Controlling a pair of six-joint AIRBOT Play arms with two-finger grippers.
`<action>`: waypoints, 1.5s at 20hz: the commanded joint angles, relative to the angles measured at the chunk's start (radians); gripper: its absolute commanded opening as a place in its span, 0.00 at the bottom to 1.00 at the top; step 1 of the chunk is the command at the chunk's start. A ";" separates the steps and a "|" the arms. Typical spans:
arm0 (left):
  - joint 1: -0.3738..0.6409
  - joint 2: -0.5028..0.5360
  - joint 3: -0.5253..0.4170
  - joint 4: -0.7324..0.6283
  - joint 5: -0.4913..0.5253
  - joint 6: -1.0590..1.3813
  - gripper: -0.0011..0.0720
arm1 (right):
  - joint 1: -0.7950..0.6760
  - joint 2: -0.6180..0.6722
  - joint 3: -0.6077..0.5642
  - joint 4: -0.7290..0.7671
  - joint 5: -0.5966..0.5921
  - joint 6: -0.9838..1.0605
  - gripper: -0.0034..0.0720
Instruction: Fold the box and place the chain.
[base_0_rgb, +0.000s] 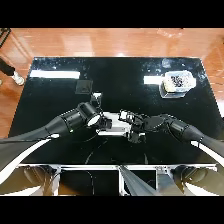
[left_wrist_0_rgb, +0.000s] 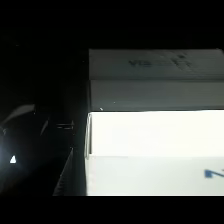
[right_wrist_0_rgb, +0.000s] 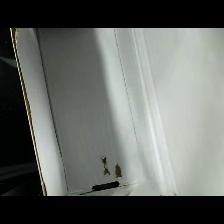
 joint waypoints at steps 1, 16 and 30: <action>0.014 -0.003 0.003 -0.009 -0.010 -0.008 0.59 | 0.001 0.000 0.000 0.000 -0.002 0.000 0.38; 0.016 -0.008 0.002 -0.026 0.002 -0.005 0.48 | 0.001 -0.001 0.000 0.000 -0.001 0.000 0.38; 0.016 -0.029 0.002 -0.034 -0.014 -0.001 0.43 | 0.001 -0.001 0.000 0.000 -0.001 0.000 0.38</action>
